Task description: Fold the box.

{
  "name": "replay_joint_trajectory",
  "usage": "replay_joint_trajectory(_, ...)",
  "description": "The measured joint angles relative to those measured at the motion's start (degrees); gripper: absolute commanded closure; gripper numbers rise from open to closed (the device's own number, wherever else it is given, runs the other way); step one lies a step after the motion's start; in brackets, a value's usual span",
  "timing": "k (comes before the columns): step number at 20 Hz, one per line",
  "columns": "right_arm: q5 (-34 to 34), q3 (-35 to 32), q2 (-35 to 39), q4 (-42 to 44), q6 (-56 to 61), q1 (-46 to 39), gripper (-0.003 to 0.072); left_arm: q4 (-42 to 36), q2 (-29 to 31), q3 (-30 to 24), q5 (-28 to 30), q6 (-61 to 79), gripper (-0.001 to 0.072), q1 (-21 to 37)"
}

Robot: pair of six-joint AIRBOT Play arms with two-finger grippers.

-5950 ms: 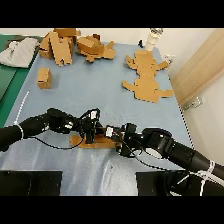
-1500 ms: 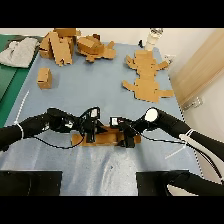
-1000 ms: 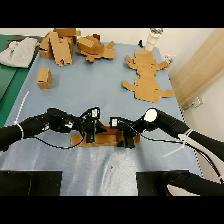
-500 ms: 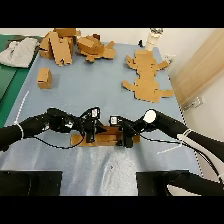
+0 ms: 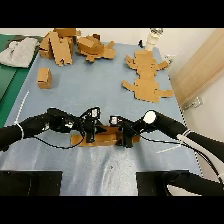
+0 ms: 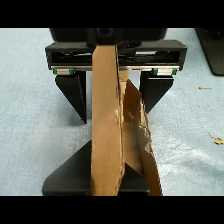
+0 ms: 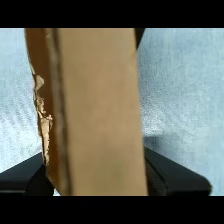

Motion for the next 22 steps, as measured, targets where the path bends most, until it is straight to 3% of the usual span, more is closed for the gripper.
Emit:
replay_joint_trajectory(9,0.0,0.02,-0.28,-1.07,0.42,2.08,0.0205,0.02,0.0,0.02,0.0,-0.02,0.0694,0.02)
replay_joint_trajectory(10,0.0,0.02,-0.28,-1.36,0.52,2.19,0.0118,0.02,0.0,0.0,-0.02,-0.02,0.0694,0.02)
replay_joint_trajectory(11,0.02,0.0,-0.33,-1.6,0.5,2.29,0.0105,0.0,0.0,0.0,0.04,-0.02,0.0694,0.02)
replay_joint_trajectory(17,0.59,0.04,-0.35,-2.25,1.29,2.36,0.0104,0.0,0.0,0.0,0.02,-0.02,0.0694,0.0)
replay_joint_trajectory(20,0.83,0.02,-0.35,-2.36,1.51,2.36,0.0117,0.0,0.0,0.02,0.02,-0.02,0.0694,0.0)
replay_joint_trajectory(22,1.03,0.0,-0.35,-2.45,1.57,2.36,0.0215,0.0,0.0,0.02,0.02,0.0,0.0694,0.0)
